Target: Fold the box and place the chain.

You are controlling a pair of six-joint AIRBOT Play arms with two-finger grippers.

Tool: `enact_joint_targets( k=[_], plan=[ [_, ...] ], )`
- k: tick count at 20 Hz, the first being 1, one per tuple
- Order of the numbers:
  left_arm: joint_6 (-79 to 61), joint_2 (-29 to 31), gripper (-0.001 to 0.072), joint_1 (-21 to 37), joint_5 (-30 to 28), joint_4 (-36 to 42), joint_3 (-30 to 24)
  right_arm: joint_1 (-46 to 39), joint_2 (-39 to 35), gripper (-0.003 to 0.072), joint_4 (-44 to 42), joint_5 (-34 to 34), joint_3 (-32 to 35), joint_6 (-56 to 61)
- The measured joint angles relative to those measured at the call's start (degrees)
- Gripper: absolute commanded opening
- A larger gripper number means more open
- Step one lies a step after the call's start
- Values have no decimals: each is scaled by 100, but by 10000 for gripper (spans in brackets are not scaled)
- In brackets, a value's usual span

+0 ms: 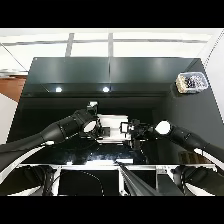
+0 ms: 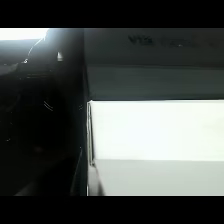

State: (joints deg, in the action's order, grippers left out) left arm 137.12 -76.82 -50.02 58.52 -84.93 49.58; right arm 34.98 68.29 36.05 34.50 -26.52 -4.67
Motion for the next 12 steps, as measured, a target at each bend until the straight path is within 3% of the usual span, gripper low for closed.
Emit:
enact_joint_targets(
  k=[7,11,12],
  plan=[
    [22,-15,221,-4,-26,-11,4,-2,0,436,0,0,0,0],
    [63,-20,111,-4,-39,-22,4,0,0,435,-2,-2,0,0],
    [68,-20,29,-4,-26,-28,4,0,0,435,-2,0,0,2]
  ],
)
